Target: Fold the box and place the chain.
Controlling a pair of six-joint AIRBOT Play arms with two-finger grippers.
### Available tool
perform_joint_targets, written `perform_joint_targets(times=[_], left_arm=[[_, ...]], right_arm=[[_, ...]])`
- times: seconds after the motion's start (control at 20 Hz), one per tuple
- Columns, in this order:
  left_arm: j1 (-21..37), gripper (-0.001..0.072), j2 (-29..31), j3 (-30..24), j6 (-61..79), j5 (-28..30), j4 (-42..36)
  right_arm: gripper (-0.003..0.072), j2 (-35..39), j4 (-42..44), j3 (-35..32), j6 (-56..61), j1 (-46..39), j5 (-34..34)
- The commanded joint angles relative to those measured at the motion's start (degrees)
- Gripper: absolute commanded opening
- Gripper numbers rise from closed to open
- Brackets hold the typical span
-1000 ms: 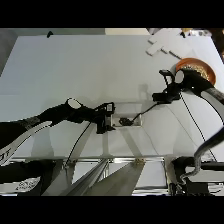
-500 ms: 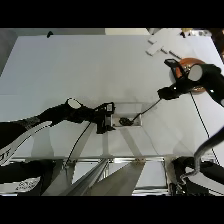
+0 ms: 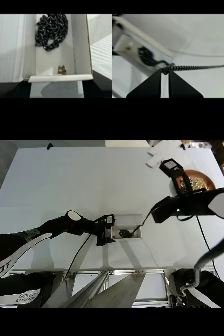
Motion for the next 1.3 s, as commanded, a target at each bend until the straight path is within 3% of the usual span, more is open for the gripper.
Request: perform_joint_targets(times=[0.0, 0.25, 0.6, 0.9, 0.95, 1.05, 1.25], left_arm=[[0.02, 0.0134, 0.04, 0.00, 0.02, 0.00, 0.00], [0.02, 0.0134, 0.04, 0.00, 0.02, 0.00, 0.00], [0.02, 0.0134, 0.04, 0.00, 0.00, 0.00, 0.00], [0.02, 0.0134, 0.04, 0.00, 0.00, 0.00, 0.00], [0.02, 0.0134, 0.04, 0.00, 0.02, 0.00, 0.00], [0.02, 0.0134, 0.04, 0.00, 0.02, -0.02, 0.00], [0.02, 0.0134, 0.04, 0.00, 0.02, 0.02, 0.00]], right_arm=[[0.0015, 1.81, 3.32, -0.02, 0.50, 9.92, -4.22], [0.0015, 0.44, 3.39, -0.02, 3.26, 16.57, -10.71], [0.0016, -4.55, 4.81, -0.55, 4.02, 17.42, -10.12], [0.0020, -9.62, 2.84, -6.45, 5.66, 17.40, -14.82], [0.0061, -10.86, 2.82, -7.19, 5.66, 17.40, -15.21], [0.0247, -13.05, 2.62, -7.39, 5.57, 17.40, -15.39], [0.0268, -10.86, 2.47, -5.33, 4.72, 14.38, -15.80]])
